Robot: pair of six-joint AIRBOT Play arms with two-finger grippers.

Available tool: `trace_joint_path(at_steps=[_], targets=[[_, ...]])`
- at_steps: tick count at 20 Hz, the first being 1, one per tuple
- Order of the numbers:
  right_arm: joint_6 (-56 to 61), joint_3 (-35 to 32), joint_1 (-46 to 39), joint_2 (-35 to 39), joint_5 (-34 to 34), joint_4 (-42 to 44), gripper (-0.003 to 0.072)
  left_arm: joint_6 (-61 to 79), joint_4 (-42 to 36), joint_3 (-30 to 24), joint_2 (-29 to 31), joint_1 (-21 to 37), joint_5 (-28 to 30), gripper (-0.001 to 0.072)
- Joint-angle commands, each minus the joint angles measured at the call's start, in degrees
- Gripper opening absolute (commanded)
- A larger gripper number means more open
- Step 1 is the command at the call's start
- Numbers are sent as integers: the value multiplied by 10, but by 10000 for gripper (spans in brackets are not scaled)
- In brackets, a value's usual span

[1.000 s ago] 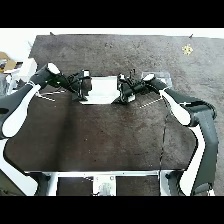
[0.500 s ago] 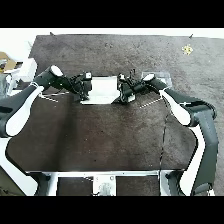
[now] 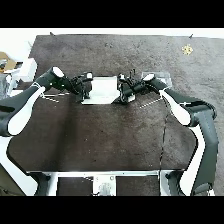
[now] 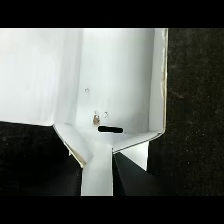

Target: Fold the box and place the chain.

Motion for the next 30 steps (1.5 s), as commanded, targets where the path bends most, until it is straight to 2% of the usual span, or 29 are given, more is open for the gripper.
trace_joint_path(at_steps=[1,4,10,19,20,21,22,29,30], targets=[[0,0,0,0,0,0,437,0,-4,0,0,0,-16,200],[0,0,0,0,0,0,437,1,-49,0,-2,0,-29,199],[0,0,0,0,0,0,437,31,-100,0,-13,-16,-6,200],[0,0,0,0,0,0,437,31,-108,0,-14,-16,-7,205],[0,0,0,0,0,0,437,31,-108,0,-14,-16,-7,318],[0,0,0,0,0,0,437,28,-108,0,-14,-16,-7,496],[0,0,0,0,0,0,437,21,-108,0,-14,-16,-7,553],[0,0,0,0,0,0,437,7,-94,0,-14,-16,-17,557],[0,0,0,0,0,0,437,6,-94,0,-14,-16,-17,650]])
